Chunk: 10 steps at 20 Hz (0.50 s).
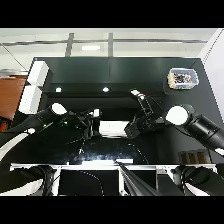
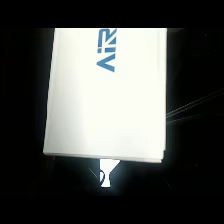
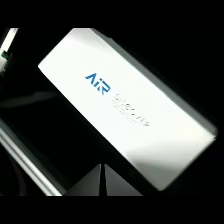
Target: Fold the box and place the chain.
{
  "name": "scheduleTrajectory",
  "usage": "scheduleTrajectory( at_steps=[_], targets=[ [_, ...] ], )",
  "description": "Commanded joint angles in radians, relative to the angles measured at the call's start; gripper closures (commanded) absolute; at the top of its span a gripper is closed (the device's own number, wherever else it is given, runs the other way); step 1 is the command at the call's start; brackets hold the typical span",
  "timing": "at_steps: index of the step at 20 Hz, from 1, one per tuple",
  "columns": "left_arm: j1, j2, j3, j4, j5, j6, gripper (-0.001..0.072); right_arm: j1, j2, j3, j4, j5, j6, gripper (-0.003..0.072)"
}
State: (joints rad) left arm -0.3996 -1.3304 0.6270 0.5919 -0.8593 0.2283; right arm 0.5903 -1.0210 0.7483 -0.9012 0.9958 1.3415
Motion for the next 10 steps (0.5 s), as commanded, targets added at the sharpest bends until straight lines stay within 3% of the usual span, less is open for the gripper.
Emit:
scheduleTrajectory(
  at_steps=[1, 10],
  targets=[
    [0.000, 0.000, 0.000, 0.000, 0.000, 0.000, 0.0251, -0.016, -0.045, -0.031, 0.221, -0.033, 0.090, 0.0655],
    [0.000, 0.000, 0.000, 0.000, 0.001, 0.000, 0.0251, -0.014, -0.231, -0.031, 0.280, -0.089, 0.048, 0.0654]
  ],
)
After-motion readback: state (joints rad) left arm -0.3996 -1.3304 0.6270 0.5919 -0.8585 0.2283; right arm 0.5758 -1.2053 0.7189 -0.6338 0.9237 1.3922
